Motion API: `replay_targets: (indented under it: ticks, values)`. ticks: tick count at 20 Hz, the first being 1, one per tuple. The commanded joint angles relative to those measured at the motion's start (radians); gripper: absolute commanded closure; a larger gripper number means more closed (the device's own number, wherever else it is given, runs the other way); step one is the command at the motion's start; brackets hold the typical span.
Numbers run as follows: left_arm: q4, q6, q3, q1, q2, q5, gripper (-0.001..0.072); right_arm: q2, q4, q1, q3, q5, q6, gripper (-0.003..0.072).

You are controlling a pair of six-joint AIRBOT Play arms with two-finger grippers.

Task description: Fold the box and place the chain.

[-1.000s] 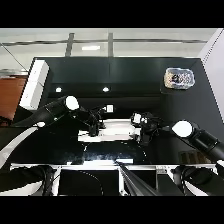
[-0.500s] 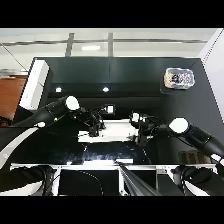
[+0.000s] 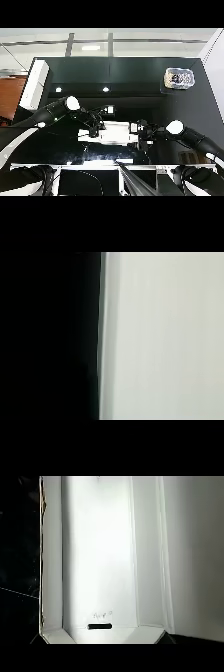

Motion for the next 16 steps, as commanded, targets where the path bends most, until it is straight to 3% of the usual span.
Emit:
replay_targets:
  ticks: [1, 16]
  values:
    - [-0.001, -0.001, 0.001, 0.000, 0.001, 0.003, 0.0677, -0.026, 0.053, 0.002, -0.005, -0.027, -0.091, -0.0014]
    - [-0.002, -0.003, 0.001, 0.000, 0.000, 0.003, 0.0676, -0.065, 0.029, 0.002, -0.004, -0.057, -0.071, -0.0013]
